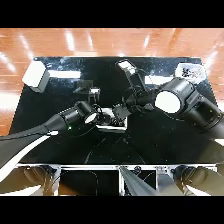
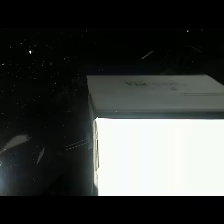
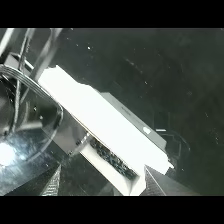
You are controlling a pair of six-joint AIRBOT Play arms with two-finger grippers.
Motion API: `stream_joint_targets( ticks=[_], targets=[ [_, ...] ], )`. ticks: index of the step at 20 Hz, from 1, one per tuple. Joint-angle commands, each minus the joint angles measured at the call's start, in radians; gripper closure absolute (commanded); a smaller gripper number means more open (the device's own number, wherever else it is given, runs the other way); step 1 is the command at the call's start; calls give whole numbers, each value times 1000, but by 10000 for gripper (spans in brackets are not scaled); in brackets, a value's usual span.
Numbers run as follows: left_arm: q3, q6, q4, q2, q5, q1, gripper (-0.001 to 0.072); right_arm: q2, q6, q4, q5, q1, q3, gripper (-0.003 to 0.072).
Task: Fold the box and place the chain.
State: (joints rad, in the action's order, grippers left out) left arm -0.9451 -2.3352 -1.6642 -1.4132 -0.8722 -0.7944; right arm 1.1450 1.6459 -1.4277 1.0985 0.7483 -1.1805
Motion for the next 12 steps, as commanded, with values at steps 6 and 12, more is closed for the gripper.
stream_joint_targets(
  ticks=[6,12],
  targets=[
    [-3,0,2,0,2,0,687,-40,19,-47,95,0,0,73],
    [-33,-3,12,2,-4,0,248,-40,27,-47,111,0,0,73]
  ],
)
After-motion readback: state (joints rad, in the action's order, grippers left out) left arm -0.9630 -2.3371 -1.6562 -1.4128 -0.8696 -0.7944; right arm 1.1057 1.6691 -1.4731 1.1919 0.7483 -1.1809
